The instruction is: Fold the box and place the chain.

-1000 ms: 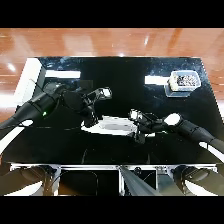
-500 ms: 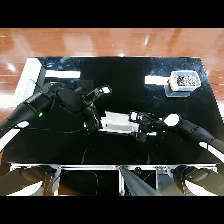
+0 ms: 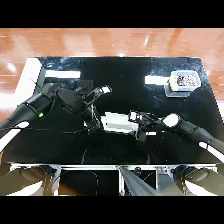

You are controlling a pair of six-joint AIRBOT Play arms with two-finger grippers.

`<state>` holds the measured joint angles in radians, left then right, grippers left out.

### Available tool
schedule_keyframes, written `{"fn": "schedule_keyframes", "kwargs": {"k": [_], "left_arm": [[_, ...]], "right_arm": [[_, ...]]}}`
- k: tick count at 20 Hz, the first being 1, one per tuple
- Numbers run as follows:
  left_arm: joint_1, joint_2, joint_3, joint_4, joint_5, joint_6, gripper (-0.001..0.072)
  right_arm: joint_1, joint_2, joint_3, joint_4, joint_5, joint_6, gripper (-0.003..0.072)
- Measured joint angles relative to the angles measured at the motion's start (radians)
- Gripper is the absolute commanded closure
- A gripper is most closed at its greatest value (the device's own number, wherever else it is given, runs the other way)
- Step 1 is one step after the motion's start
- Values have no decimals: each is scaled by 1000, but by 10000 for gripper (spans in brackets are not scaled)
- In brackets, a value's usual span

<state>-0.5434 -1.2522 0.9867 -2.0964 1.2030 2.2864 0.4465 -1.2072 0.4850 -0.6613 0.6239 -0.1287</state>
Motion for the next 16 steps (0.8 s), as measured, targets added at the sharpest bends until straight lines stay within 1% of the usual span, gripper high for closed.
{"fn": "schedule_keyframes", "kwargs": {"k": [5,8,11,12,14,15,16], "left_arm": [[-27,9,-45,-3,-18,-68,113],[-60,55,-91,-3,-47,-111,113],[-79,124,-165,-1,-150,-129,114],[-82,140,-187,-1,-188,-134,195],[-87,159,-222,-3,-247,-137,663],[-88,163,-235,-4,-267,-139,686],[-89,167,-247,-6,-285,-139,687]], "right_arm": [[22,0,0,-1,6,-2,198],[26,0,0,-4,38,-9,199],[27,0,0,-4,61,-8,198],[27,0,0,-4,63,-8,198],[28,0,0,-3,69,-6,198],[28,0,0,-3,69,-6,198],[28,0,0,-3,69,-6,198]]}}
